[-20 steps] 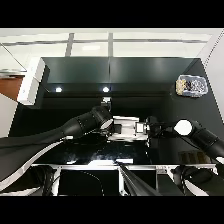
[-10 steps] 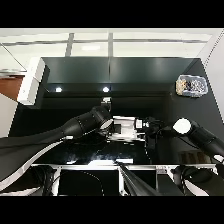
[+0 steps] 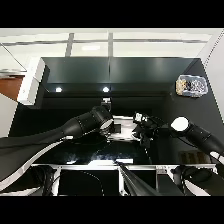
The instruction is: Fold the box and place the chain.
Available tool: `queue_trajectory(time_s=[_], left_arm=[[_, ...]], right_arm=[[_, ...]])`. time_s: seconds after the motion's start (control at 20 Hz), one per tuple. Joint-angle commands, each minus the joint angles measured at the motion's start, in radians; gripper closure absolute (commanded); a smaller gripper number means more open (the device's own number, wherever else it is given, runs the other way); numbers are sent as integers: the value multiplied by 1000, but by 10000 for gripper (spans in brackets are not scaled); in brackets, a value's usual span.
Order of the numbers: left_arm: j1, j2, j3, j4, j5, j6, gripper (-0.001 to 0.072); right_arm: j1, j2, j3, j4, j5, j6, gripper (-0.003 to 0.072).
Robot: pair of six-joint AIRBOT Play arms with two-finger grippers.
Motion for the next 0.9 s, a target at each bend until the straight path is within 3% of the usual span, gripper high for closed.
queue_trajectory(time_s=[0.0,0.05,0.1,0.15,0.4,0.45,0.5,0.65,0.85], left_arm=[[0,0,1,-2,2,0,677],[0,0,1,-2,2,0,677],[0,0,1,-2,2,0,678],[0,0,1,-2,2,0,678],[0,0,1,-2,3,0,678],[0,0,1,-2,3,0,678],[0,0,1,-1,5,0,678],[0,0,1,-2,5,0,678],[-3,0,1,-1,3,0,678]], right_arm=[[3,-16,0,2,-7,0,491],[3,-16,0,0,-7,0,481],[3,-16,0,0,-8,0,366],[3,-16,0,0,-8,0,309],[3,-16,0,5,-8,0,409],[2,-14,0,3,-7,9,556],[0,-8,1,-6,-3,52,634],[-77,51,22,-116,113,350,636],[-376,144,53,-111,304,833,637]])
